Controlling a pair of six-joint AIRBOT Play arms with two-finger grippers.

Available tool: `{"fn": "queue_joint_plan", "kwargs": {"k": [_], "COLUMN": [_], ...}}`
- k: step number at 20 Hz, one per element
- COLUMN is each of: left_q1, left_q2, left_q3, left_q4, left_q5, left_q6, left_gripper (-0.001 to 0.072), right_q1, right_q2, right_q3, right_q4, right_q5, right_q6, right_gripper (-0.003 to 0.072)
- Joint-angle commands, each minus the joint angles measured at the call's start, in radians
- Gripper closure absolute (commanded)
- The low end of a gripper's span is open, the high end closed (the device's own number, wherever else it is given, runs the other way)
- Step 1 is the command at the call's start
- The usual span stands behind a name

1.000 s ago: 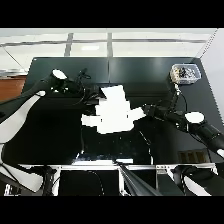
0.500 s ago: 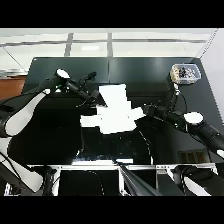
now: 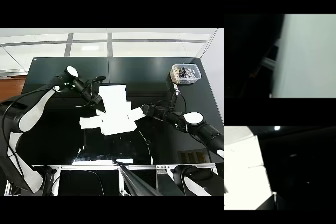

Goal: Fold the box and place the chain.

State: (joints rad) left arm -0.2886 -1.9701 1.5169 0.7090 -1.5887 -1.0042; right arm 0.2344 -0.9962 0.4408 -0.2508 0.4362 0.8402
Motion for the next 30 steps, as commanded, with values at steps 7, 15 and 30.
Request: {"fn": "queue_joint_plan", "kwargs": {"k": [7, 15, 30], "left_q1": [0.006, -0.118, -0.146], "left_q2": [0.002, 0.537, 0.459], "left_q3": [0.054, -0.489, -0.570], "left_q4": [-0.033, -0.002, 0.103], "left_q5": [-0.095, 0.633, 0.716], "left_q6": [0.003, 0.475, 0.955], "left_gripper": [0.0686, 0.0681, 0.0683], "right_q1": [-0.145, -0.334, -0.039], "right_q2": [0.079, 0.177, 0.098], "right_q3": [0.053, 0.132, 0.109], "right_q4": [-0.309, -0.731, -0.613], "right_q5": [0.225, 0.367, 0.311], "right_q6": [0.000, 0.005, -0.401], "right_gripper": [-0.0016, -0.0016, -0.0016]}}
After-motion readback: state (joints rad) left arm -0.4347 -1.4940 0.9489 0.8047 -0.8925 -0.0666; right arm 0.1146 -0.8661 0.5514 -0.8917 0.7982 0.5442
